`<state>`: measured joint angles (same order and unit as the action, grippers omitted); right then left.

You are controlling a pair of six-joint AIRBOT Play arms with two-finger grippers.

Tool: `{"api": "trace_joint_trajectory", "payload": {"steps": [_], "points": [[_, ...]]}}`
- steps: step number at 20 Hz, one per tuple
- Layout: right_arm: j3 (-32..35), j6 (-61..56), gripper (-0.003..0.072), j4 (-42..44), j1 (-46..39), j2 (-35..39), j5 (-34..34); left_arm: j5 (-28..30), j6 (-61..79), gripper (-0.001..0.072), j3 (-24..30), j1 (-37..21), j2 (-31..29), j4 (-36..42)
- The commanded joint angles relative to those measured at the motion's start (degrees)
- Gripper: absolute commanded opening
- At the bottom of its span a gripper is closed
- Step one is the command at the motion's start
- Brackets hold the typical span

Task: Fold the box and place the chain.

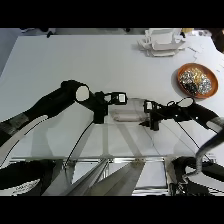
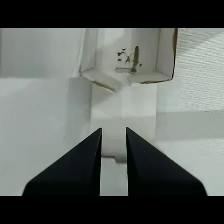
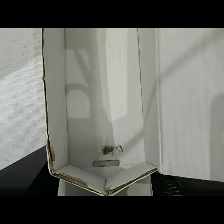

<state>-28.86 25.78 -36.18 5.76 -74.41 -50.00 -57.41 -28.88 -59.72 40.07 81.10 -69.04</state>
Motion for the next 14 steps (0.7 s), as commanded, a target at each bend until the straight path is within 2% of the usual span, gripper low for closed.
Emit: {"api": "trace_joint_trajectory", "payload": {"steps": [1,2,10,11,12,14], "points": [[-0.07,-0.02,0.0382,0.02,0.00,0.00,-0.04,0.42,6.73,0.0179,0.13,0.09,3.58,2.54],[-0.07,-0.02,0.0382,0.02,0.00,0.00,-0.02,0.42,8.52,0.0215,0.20,0.09,4.28,3.02],[-0.07,-0.02,0.0382,0.02,0.00,0.00,-0.04,4.37,11.08,0.0198,0.20,1.40,5.20,7.85],[-0.07,-0.02,0.0382,0.02,0.00,0.00,-0.02,5.03,11.08,0.0189,0.20,1.73,5.22,8.17],[-0.07,-0.02,0.0382,0.02,0.00,0.00,-0.04,5.46,11.10,0.0141,0.20,1.99,5.27,8.13],[-0.07,-0.02,0.0382,0.02,0.00,0.00,-0.04,5.55,11.08,0.0123,0.20,2.19,5.77,8.20]]}}
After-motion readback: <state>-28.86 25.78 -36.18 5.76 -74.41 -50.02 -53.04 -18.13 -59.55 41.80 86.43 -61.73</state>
